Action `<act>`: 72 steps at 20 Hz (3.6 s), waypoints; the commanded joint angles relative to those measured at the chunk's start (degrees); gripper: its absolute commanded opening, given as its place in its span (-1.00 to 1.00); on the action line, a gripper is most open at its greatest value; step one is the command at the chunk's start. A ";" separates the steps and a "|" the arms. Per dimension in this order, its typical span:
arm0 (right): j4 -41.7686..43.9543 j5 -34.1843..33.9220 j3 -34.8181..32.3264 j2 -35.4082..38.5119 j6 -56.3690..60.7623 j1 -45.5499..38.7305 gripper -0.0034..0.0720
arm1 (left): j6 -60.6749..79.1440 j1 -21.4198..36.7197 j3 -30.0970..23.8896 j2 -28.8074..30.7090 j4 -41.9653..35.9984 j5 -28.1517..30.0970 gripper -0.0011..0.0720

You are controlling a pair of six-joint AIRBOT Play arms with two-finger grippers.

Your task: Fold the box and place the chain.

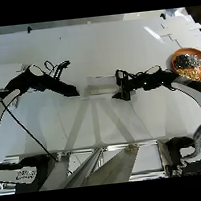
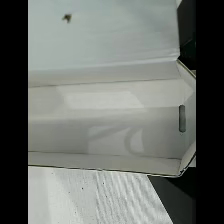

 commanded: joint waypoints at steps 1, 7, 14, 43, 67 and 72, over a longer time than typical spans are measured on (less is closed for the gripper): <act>0.04 0.09 0.02 -0.02 -0.02 0.00 0.40 | 1.90 -0.09 -0.02 -0.15 -2.80 -1.29 -0.95; 0.04 0.07 0.02 -0.02 -0.02 0.00 0.40 | 1.68 1.53 -0.02 0.50 3.98 -1.11 -0.95; 0.04 0.09 0.02 -0.02 -0.02 0.00 0.40 | 0.94 4.13 -0.02 0.59 3.45 -0.76 -0.95; 0.04 0.09 0.02 -0.02 -0.02 0.00 0.40 | 1.42 2.34 -0.57 -1.05 1.86 0.74 -0.96; 0.04 0.07 0.02 0.00 -0.02 0.00 0.40 | 8.26 2.14 -4.72 2.14 -12.59 -1.73 -0.95; 0.04 0.07 0.02 0.00 -0.02 0.00 0.40 | 10.19 2.14 -4.72 2.03 -16.48 -4.07 -0.89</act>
